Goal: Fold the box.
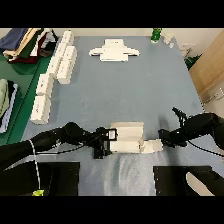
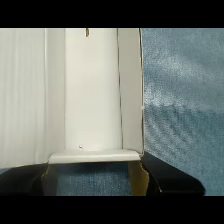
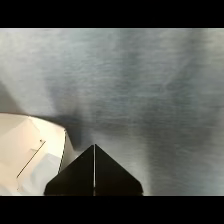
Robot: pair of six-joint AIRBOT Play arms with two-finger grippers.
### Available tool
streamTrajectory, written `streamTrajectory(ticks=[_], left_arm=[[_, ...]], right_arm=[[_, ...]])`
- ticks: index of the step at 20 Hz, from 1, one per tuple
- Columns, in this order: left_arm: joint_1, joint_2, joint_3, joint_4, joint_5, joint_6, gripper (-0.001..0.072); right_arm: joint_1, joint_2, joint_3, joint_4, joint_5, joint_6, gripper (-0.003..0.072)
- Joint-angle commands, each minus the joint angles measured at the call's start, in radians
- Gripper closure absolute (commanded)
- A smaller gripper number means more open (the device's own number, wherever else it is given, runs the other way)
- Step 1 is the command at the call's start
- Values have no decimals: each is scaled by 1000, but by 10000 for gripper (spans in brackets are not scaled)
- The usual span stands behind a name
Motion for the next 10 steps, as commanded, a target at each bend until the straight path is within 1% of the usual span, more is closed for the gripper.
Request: streamTrajectory(ticks=[1,4,10], left_arm=[[0,0,1,0,1,0,310],[0,0,1,0,1,0,311],[0,0,1,0,0,0,311]], right_arm=[[-1,3,-2,47,-26,-23,685],[9,3,-2,85,-33,-49,685],[55,-15,-5,87,-26,-110,684]])
